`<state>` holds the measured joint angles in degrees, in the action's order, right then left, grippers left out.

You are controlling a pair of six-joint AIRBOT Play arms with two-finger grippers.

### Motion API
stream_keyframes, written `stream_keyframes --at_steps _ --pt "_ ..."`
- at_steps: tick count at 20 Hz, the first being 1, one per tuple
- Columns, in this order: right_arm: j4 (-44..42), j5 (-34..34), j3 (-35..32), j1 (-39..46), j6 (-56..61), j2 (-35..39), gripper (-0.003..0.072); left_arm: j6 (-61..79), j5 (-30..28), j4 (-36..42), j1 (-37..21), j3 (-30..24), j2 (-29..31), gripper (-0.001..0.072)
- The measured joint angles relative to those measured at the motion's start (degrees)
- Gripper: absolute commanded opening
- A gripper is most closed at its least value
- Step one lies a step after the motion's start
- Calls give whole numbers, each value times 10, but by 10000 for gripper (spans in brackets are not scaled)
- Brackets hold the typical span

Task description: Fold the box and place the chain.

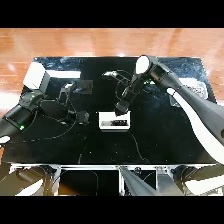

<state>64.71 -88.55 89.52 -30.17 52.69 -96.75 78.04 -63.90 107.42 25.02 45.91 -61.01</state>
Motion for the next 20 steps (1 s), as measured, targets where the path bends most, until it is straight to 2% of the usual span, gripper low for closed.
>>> stream_keyframes --at_steps 5,7,11,13,20 --pt "45 5 0 -40 -4 11 719 0 1 0 0 0 0 567" --pt "63 9 0 -52 -5 14 581 0 1 0 0 0 0 567" --pt "79 12 0 -66 -7 16 580 0 1 0 0 0 0 567" --pt "85 13 0 -72 -7 17 432 0 3 0 0 0 0 567" --pt "93 7 0 -80 -11 17 428 11 11 0 0 0 0 567"
